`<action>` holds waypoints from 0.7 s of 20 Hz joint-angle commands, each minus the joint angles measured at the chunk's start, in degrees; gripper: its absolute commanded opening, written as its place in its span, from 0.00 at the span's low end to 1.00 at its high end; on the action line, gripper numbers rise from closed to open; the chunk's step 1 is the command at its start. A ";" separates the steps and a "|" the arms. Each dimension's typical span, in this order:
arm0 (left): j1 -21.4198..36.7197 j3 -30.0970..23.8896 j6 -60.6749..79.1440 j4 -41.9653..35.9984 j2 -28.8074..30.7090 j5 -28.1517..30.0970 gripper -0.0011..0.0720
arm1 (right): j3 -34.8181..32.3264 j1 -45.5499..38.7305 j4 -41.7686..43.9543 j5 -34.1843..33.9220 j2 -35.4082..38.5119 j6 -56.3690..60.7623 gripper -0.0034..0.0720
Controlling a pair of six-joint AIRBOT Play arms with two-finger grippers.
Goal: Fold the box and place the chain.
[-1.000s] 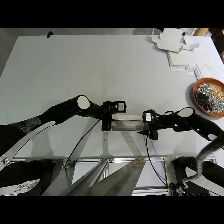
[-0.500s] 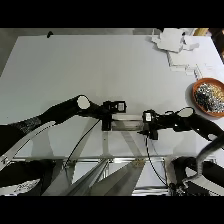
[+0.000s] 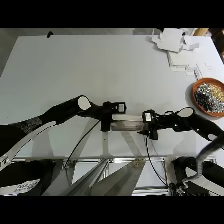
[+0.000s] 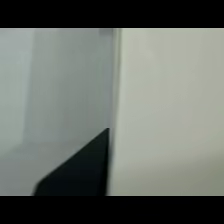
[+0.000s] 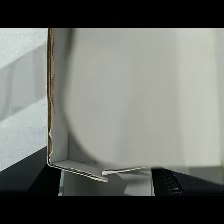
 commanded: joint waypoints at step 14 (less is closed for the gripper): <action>1.99 0.09 -18.12 18.23 9.09 -10.49 0.58 | 0.04 0.00 0.00 0.13 0.07 0.04 0.57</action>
